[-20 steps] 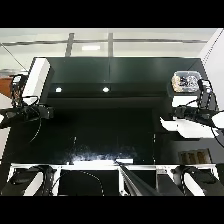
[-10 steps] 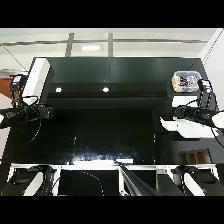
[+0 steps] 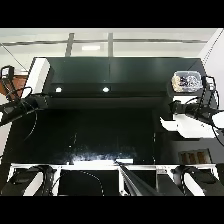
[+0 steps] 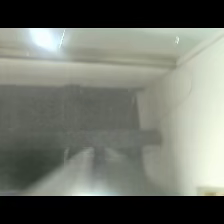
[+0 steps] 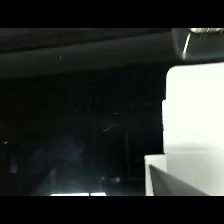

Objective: Fold the box and place the chain.

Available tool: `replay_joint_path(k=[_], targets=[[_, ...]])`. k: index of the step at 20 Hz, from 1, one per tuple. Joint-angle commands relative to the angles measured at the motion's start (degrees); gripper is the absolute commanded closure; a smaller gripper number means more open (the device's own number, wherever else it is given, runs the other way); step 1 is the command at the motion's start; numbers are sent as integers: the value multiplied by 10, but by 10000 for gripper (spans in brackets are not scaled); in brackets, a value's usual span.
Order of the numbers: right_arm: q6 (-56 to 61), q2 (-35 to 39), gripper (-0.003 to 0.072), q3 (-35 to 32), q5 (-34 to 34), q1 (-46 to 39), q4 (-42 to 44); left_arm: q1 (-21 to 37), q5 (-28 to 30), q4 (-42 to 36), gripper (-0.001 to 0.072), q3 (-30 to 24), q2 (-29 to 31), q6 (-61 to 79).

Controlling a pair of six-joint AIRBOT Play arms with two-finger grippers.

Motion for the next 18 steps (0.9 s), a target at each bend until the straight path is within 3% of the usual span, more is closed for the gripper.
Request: replay_joint_path(k=[1, 3, 7, 10, 12, 14, 16, 18], targets=[[5, 0, -34, 0, -18, -16, -31, 0, 12, -34, -2, 0, -12, -6], [55, 0, -34, 6, -12, -67, -83, 0, -5, -36, -1, 0, -17, -6], [109, -14, -34, 62, 0, -271, -214, 0, -31, -36, -1, 0, -17, -4], [118, -79, -33, 104, 39, -451, -206, 0, -32, -36, -1, 0, -17, -3], [106, -143, -27, 135, 122, -547, -162, 0, -32, -36, 0, 0, -18, -3], [-62, -205, -26, 165, 199, -599, -47, 0, -32, -36, -1, 0, -18, -3], [-205, -249, -27, 188, 240, -602, 71, 0, -35, -36, 0, 0, -18, -3], [-252, -306, -26, 233, 290, -588, 134, 0, -35, -36, -1, 0, -18, -1]])
